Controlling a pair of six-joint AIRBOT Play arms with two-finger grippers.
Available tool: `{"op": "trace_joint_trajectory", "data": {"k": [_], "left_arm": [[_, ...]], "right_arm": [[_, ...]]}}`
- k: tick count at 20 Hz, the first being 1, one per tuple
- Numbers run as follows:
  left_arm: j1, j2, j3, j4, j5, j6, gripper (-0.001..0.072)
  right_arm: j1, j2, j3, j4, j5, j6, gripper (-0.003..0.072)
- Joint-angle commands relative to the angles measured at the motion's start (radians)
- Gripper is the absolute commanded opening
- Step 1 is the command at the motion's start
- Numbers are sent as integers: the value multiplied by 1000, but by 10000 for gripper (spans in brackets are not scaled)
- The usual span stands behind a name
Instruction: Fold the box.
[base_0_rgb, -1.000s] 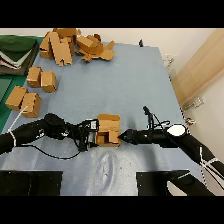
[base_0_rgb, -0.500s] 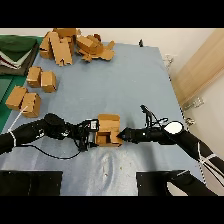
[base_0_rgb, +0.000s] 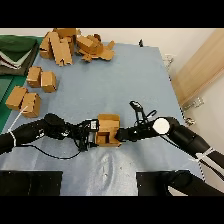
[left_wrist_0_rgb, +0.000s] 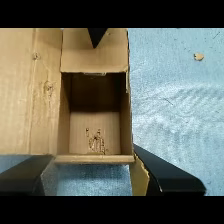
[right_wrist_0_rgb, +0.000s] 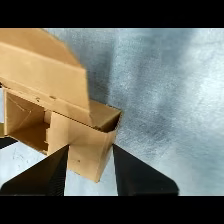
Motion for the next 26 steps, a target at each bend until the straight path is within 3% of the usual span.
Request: {"op": "trace_joint_trajectory", "data": {"k": [1, 5, 10, 25, 26], "left_arm": [[0, 0, 0, 0, 0, 0, 456], [0, 0, 0, 1, 0, 0, 456], [0, 0, 0, 0, 0, 0, 456], [0, 0, 0, 0, 0, 0, 456], [0, 0, 0, 0, 0, 0, 456]], "right_arm": [[138, -63, 72, -211, 19, 252, 440], [187, -161, 117, -330, 71, 343, 440], [187, -188, 202, -424, 175, 425, 436], [282, -426, 338, -483, 238, 657, 425], [286, -433, 339, -482, 239, 668, 391]]}}
